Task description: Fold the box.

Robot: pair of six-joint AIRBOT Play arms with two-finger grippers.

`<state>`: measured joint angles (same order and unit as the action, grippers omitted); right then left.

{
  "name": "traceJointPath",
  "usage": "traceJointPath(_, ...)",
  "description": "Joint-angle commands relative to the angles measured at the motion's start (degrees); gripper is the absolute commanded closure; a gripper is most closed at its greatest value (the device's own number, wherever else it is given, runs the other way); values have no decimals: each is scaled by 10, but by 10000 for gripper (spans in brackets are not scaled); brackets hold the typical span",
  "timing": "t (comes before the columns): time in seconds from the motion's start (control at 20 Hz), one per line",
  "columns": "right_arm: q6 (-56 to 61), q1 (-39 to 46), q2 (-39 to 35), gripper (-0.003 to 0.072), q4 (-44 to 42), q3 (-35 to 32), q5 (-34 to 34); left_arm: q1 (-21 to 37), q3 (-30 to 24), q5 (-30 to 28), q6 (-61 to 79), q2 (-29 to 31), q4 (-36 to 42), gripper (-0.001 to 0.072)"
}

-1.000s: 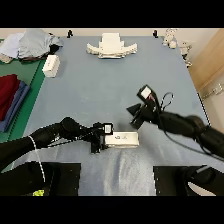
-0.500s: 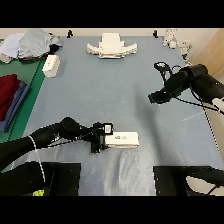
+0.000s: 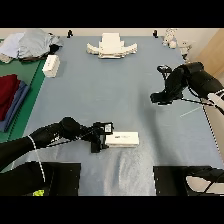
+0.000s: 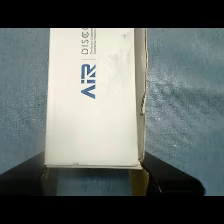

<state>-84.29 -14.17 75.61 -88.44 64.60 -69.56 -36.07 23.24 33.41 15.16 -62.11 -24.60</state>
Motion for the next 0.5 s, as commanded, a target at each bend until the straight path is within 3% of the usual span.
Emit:
traceJointPath(0.0,4,0,1,682,2,1,-4,9,12,-4,-61,30,-2,189)
traceJointPath(0.1,4,0,2,683,2,1,-4,44,23,-5,-157,75,-34,189)
traceJointPath(0.2,4,0,1,682,2,1,-4,115,38,-11,-323,123,-124,189)
traceJointPath(0.35,4,0,2,682,2,1,-4,281,70,-14,-546,151,-311,189)
traceJointPath(0.45,4,0,1,682,2,1,-4,397,93,-14,-564,138,-326,189)
